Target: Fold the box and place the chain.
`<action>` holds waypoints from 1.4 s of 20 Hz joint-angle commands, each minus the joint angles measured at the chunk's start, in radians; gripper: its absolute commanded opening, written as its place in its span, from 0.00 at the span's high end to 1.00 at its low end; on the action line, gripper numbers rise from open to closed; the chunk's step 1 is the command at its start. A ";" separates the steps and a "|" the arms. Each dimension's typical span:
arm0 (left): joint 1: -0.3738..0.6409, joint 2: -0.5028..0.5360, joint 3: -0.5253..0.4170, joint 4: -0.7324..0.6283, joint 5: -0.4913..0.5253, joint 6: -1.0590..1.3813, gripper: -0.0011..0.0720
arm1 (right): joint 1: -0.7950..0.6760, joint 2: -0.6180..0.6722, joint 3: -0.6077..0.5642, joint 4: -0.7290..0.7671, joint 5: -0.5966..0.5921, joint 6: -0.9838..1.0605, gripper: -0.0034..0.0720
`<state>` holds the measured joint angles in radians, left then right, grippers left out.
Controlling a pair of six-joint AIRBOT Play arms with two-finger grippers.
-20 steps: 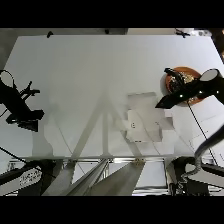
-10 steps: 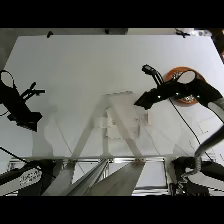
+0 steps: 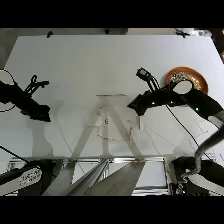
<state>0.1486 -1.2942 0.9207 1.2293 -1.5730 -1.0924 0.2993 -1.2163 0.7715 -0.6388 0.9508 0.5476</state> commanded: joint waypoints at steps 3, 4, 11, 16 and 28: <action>-0.002 -0.002 0.000 -0.382 0.026 0.399 0.97 | 0.005 0.010 -0.012 0.044 -0.032 -0.008 0.95; -0.007 -0.004 0.000 -0.439 0.031 0.496 0.92 | 0.005 0.010 -0.012 0.044 -0.033 -0.008 0.95; -0.145 -0.117 0.000 -0.644 0.186 0.806 0.10 | 0.005 0.010 -0.012 0.045 -0.031 -0.007 0.94; -0.286 -0.270 0.000 -0.862 0.262 1.027 0.10 | 0.005 0.010 -0.012 0.045 -0.027 -0.008 0.94; -0.349 -0.439 0.000 -1.013 0.302 1.298 0.14 | 0.005 0.010 -0.012 0.050 0.032 -0.007 0.94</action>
<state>-0.1959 -1.7119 0.9207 0.2607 -1.2755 0.1474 0.3035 -1.2072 0.7601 -0.5911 0.9688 0.5400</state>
